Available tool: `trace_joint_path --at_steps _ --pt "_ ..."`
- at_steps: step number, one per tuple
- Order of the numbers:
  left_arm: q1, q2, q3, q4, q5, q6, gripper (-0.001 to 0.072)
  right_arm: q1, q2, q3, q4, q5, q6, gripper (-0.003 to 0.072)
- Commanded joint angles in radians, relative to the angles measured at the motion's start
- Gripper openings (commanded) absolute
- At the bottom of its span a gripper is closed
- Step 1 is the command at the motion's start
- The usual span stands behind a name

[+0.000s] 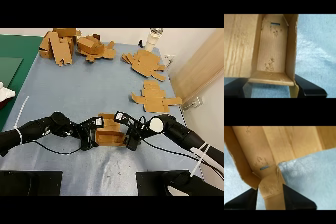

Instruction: Fold the box.

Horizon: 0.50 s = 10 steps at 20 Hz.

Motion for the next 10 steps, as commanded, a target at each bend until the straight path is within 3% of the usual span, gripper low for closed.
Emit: trace_joint_path --at_steps 1,5,9,10 --pt "0.0 0.0 0.001 0.0 -0.001 0.0 0.0597 0.008 -0.012 0.0 0.009 -0.047 -0.001 0.0489" --pt "0.0 0.0 0.001 0.0 -0.001 0.0 0.0597 0.008 -0.012 0.0 0.104 -0.058 -0.001 0.0481" --pt "0.0 0.0 0.001 0.0 -0.001 0.0 0.0597 0.008 -0.012 0.0 0.13 -0.053 0.0 0.022" --pt "0.0 0.0 0.001 0.0 -0.001 0.0 0.0597 0.008 -0.011 0.0 0.14 -0.053 -0.001 0.0207"
